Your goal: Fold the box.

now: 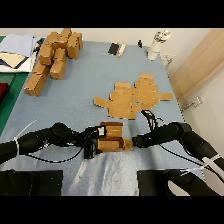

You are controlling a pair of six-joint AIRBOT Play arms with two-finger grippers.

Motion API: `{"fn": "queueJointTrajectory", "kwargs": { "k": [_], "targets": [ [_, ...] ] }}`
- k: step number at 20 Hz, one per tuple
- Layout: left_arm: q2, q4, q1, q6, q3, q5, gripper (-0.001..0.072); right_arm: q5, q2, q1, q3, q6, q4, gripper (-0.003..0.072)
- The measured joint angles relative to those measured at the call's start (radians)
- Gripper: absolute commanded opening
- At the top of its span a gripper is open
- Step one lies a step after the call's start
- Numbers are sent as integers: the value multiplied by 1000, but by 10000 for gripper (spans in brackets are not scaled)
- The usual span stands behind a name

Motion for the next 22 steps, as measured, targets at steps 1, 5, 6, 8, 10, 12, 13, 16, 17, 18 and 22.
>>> {"fn": "queueJointTrajectory", "kwargs": {
  "k": [1,5,6,8,10,12,13,16,17,18,22],
  "targets": [
    [0,0,0,0,0,0,475,2,7,0,-1,16,-24,1],
    [0,0,0,0,0,0,475,8,-5,0,-18,43,-45,1],
    [0,0,0,0,0,0,475,14,-12,0,-21,42,-35,1],
    [0,0,0,0,0,0,475,31,-28,1,-24,22,0,1],
    [0,0,0,0,0,0,475,42,-46,1,-27,4,28,1],
    [0,0,0,0,0,0,475,47,-64,1,-27,-11,44,1],
    [0,0,0,0,0,0,475,48,-74,1,-26,-18,50,1],
    [0,0,0,0,0,0,475,51,-95,2,-26,-40,73,1],
    [0,0,0,0,0,0,475,51,-98,2,-27,-47,82,1],
    [0,1,0,0,0,0,475,52,-101,2,-27,-53,92,1],
    [0,1,0,0,0,0,475,41,-105,3,-29,-67,118,1]
  ]
}}
